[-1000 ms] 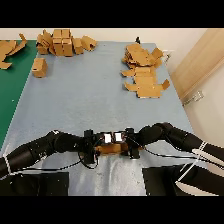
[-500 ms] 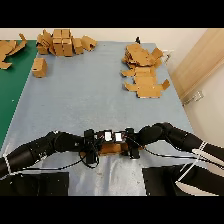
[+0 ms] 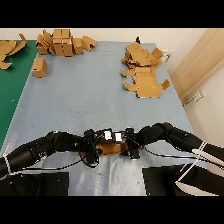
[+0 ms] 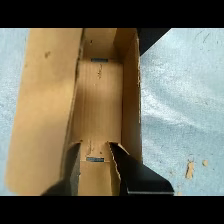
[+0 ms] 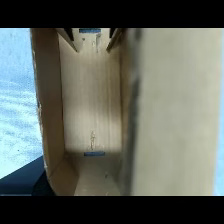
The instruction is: Fold the box.
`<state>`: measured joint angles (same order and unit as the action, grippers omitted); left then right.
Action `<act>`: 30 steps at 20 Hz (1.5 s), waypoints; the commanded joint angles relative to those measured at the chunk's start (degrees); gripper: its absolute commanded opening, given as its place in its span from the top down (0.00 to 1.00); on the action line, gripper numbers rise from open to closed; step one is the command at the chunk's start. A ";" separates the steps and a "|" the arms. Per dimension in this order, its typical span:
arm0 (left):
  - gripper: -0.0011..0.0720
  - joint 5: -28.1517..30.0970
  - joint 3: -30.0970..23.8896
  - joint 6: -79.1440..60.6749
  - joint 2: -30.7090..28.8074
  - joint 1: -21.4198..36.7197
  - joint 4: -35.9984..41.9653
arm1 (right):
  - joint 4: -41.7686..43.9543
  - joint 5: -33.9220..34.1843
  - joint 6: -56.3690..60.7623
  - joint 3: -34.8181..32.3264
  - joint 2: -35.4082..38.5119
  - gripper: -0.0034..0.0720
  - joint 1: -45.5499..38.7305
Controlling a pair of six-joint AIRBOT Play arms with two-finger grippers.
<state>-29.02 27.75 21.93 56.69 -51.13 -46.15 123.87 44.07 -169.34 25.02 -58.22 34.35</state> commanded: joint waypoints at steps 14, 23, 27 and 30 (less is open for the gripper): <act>0.97 -5.79 0.15 35.41 -8.81 1.20 -23.32 | -0.02 -0.02 0.02 0.02 -0.04 0.18 0.04; 0.97 -29.88 0.70 102.79 -37.68 2.67 -54.82 | 0.02 0.00 0.02 0.02 -0.04 0.18 0.04; 0.97 -31.36 -6.82 114.27 -39.45 2.64 -47.04 | 0.20 -0.02 0.02 0.02 -0.04 0.18 0.04; 0.97 -17.92 -12.98 114.62 -36.89 2.64 -38.23 | 0.70 -0.02 0.02 0.02 -0.04 0.18 0.04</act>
